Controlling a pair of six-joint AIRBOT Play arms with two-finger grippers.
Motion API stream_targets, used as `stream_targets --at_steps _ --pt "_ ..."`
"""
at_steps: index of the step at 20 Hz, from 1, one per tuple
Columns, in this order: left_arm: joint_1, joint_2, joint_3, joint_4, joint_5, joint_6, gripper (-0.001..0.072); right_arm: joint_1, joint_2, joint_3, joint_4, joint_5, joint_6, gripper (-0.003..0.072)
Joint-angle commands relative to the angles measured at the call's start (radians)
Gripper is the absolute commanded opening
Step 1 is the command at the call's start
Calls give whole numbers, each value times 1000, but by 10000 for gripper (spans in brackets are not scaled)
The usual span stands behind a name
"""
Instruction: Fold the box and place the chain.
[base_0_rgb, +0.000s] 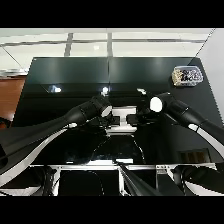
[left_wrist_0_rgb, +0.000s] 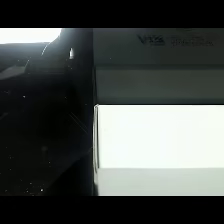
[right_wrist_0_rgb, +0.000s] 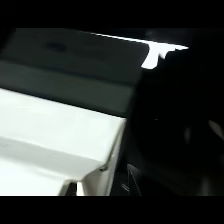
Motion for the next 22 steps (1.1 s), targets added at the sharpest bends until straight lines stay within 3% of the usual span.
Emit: stream_targets --at_steps 1,14,15,16,22 --pt "0 0 0 0 -3 0 27 60 -18 31 -162 48 181 346" --pt "0 0 0 0 -3 0 27 117 -58 31 -196 21 274 243" --pt "0 0 0 0 -2 0 27 117 -58 31 -195 20 285 94" --pt "0 0 0 0 -3 0 27 120 -58 31 -192 18 285 14" --pt "0 0 0 0 -3 0 27 123 -58 32 -193 34 280 16"
